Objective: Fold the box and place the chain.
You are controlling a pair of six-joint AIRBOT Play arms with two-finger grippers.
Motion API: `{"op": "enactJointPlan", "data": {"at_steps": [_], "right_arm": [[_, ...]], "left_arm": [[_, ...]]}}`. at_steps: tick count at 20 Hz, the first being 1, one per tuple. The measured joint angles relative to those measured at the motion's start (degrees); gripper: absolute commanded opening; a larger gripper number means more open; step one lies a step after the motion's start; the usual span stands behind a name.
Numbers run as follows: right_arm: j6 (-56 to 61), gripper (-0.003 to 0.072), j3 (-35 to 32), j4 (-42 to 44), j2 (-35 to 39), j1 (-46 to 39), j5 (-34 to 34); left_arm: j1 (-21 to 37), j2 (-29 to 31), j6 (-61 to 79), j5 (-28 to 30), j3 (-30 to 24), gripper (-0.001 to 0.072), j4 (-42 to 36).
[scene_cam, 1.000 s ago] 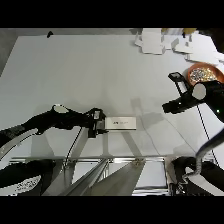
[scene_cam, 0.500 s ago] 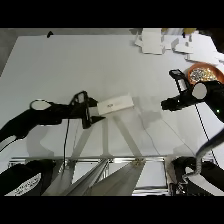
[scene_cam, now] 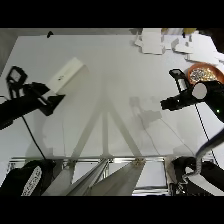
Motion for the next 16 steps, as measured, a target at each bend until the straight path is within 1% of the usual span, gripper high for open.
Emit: {"op": "enactJointPlan", "data": {"at_steps": [3, 6, 8, 12, 13, 14, 15, 16], "right_arm": [[0.0, 0.0018, 0.0, 0.0, 0.0, 0.0, 0.0], [0.0, 0.0018, 0.0, 0.0, 0.0, 0.0, -0.1], [0.0, 0.0018, 0.0, 0.0, 0.0, 0.0, -0.1], [0.0, 0.0018, 0.0, 0.0, 0.0, 0.0, -0.1], [0.0, 0.0018, 0.0, 0.0, 0.0, 0.0, -0.1], [0.0, 0.0018, 0.0, 0.0, 0.0, 0.0, -0.1], [0.0, 0.0018, 0.0, 0.0, 0.0, 0.0, -0.1], [0.0, 0.0018, 0.0, 0.0, 0.0, 0.0, -0.1]], "left_arm": [[7.6, 2.6, -16.7, -1.9, -0.3, 0.0278, 14.8], [12.8, 2.8, -28.2, -3.9, -1.4, 0.0278, 26.0], [14.9, 1.8, -32.6, -5.1, -2.1, 0.0278, 31.0], [16.5, -1.3, -36.4, -6.1, -3.4, 0.0280, 35.7], [16.6, -2.2, -36.8, -6.3, -3.7, 0.0296, 36.4], [16.8, -3.2, -37.1, -6.6, -3.8, 0.0354, 37.0], [16.9, -4.2, -37.4, -6.8, -4.0, 0.0448, 37.4], [16.9, -5.1, -37.7, -7.1, -4.1, 0.0521, 37.7]]}}
